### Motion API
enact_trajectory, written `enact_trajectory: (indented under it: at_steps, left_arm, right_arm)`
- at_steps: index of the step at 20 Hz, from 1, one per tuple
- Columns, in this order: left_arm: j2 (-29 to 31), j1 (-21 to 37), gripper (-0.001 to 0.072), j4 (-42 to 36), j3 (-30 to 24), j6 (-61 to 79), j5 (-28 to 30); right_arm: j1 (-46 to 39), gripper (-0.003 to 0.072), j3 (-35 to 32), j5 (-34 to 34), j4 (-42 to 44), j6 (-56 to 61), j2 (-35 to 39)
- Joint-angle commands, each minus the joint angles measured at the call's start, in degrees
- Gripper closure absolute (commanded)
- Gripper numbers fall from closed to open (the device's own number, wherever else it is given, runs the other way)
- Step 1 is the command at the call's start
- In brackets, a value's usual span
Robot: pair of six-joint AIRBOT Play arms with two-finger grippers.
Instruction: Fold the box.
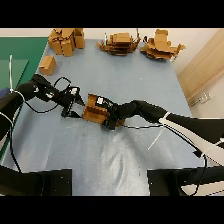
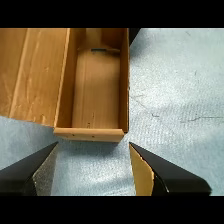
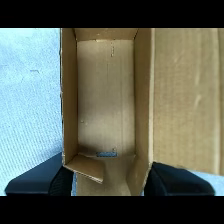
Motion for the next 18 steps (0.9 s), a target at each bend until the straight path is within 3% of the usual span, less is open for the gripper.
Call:
enact_trajectory:
  at_steps: [1, 18]
  left_arm:
    - [-0.8, -0.2, 0.0014, -1.2, 0.0, 0.3, 0.4]
    - [-2.9, -2.3, 0.0015, -1.3, 0.0, -0.7, 1.0]
  right_arm:
    - [0.1, 0.0177, 0.0, -0.2, 0.1, 0.0, 0.0]
    - [0.0, 0.0176, 0.0, -0.4, 0.0, 0.0, 0.0]
